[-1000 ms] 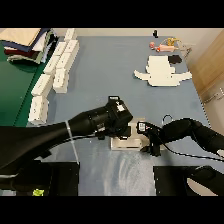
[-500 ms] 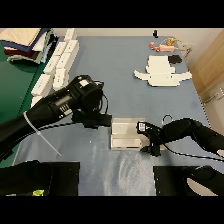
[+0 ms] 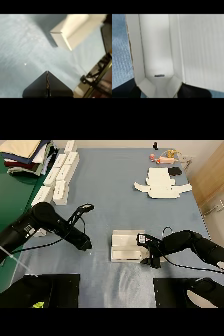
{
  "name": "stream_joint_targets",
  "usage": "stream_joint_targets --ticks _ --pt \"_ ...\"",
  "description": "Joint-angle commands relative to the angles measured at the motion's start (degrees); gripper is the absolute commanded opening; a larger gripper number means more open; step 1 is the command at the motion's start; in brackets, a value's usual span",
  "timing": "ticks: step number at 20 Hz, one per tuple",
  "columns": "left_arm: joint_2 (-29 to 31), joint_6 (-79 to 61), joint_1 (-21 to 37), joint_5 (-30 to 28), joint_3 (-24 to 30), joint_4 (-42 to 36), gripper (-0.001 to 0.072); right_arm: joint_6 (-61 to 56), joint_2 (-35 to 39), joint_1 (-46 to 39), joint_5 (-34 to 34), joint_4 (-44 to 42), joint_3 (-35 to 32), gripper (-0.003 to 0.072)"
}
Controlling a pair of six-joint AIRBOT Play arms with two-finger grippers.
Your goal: Fold the box.
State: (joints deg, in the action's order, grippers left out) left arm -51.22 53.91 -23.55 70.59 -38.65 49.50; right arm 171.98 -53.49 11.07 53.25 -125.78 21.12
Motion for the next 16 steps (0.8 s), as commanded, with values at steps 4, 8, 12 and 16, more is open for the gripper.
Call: stream_joint_targets --ticks 4,8,12,16 --pt "2.1 -33.9 -2.1 -18.3 6.0 -7.0 0.0717 0.0 0.0 0.0 -0.1 0.0 0.0 0.0512" --pt "-0.3 -46.5 -4.7 -20.7 7.6 -7.9 0.0717 0.0 0.0 0.0 0.0 0.0 0.0 0.0512" --pt "-4.2 -62.8 -6.0 -21.9 12.0 -15.4 0.0717 0.0 0.0 0.0 0.0 0.0 0.0 0.0512" --pt "-9.9 -63.8 -11.1 -29.2 12.3 -16.8 0.0718 0.0 0.0 0.0 0.0 0.0 0.0 0.0512"
